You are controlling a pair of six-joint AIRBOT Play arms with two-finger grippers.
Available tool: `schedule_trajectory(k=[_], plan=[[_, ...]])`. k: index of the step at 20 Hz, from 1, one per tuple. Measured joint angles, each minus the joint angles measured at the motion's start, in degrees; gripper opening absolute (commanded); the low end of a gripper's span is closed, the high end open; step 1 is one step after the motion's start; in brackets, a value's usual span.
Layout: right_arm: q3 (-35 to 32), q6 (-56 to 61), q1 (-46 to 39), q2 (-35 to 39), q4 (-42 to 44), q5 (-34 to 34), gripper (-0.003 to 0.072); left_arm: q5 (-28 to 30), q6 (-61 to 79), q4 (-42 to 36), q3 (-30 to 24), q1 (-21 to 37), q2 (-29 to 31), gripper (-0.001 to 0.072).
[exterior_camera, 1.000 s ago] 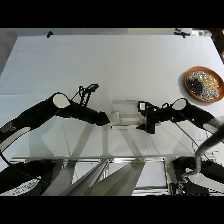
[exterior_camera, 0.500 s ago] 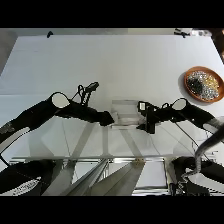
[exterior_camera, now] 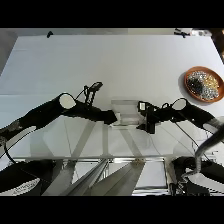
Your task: Fold the box and place the chain.
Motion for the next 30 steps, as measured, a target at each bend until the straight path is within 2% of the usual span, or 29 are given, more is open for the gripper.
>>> schedule_trajectory(k=[1,9,14,18,22,27,30], plan=[[0.0,0.0,0.0,0.0,0.0,0.0,0.0341,0.09,-1.86,1.64,0.92,-0.48,-0.57,0.0574],[0.0,0.0,0.0,0.0,0.0,0.0,0.0341,-1.75,-21.42,17.18,7.39,-4.74,-3.58,0.0564],[0.0,-0.02,0.0,0.0,0.0,0.0,0.0341,-6.21,-31.82,24.83,12.74,-8.22,-6.64,0.056],[0.0,-0.02,0.0,0.0,0.0,0.0,0.0341,-8.63,-40.24,29.83,16.83,-10.62,-9.22,0.0559],[0.0,-0.02,0.0,0.0,0.0,0.0,0.0341,-9.4,-46.77,32.57,18.27,-11.43,-10.29,0.0555],[0.0,-0.02,0.0,0.0,0.0,0.0,0.0341,-11.1,-51.91,34.8,18.73,-12.33,-11.26,0.0388],[0.0,-0.02,0.0,0.0,0.0,0.0,0.0341,-12.76,-55.84,36.65,18.78,-12.85,-12.07,0.0387]])
